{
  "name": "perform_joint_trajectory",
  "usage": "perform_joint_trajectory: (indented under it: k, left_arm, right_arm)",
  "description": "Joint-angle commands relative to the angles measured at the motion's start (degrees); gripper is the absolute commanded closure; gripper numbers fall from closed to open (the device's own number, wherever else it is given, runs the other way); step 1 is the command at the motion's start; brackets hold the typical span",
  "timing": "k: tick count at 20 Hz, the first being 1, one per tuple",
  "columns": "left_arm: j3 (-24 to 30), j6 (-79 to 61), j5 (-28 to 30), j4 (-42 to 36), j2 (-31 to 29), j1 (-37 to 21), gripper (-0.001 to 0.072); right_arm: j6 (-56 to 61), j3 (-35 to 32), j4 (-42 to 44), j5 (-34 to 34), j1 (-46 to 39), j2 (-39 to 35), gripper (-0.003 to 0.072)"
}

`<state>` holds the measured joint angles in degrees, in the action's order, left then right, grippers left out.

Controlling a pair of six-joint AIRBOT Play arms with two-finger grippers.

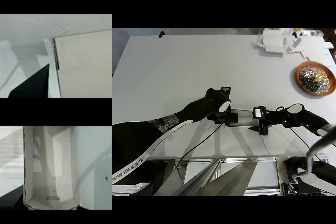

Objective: Fold the box and place the chain.

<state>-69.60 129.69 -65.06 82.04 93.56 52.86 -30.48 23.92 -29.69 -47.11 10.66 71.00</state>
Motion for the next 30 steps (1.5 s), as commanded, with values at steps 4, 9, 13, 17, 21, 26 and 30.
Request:
perform_joint_trajectory:
  k: [4,9,13,17,21,26,30]
  left_arm:
    - [0.0,0.0,0.13,-0.02,1.36,0.57,0.0702]
    - [0.0,0.44,0.09,-0.46,1.25,0.59,0.0682]
    - [0.0,-2.03,0.13,-1.81,-1.36,0.28,0.0362]
    - [0.0,-7.39,-0.96,-1.6,-7.89,-1.44,0.0362]
    - [0.13,-18.38,-8.92,-1.4,-16.33,-3.89,0.0362]
    - [8.57,-44.24,-6.43,-0.33,-29.11,-11.23,0.0359]
    - [22.82,-91.65,4.52,-13.51,-32.89,-18.16,0.0129]
  right_arm:
    - [-0.02,0.04,-0.02,-0.07,0.0,-0.04,0.0286]
    - [-0.02,0.04,-0.02,-0.07,0.0,-0.04,0.0286]
    - [-0.02,0.04,-0.04,-0.04,0.0,-0.04,0.0286]
    - [0.0,0.04,-0.04,-0.07,-0.02,-0.04,0.0286]
    - [-0.02,0.04,-0.04,-0.07,0.0,-0.04,0.0286]
    - [-0.02,0.04,-0.04,-0.07,0.0,-0.04,0.0286]
    - [-0.02,0.04,-0.04,-0.07,0.0,-0.04,0.0286]
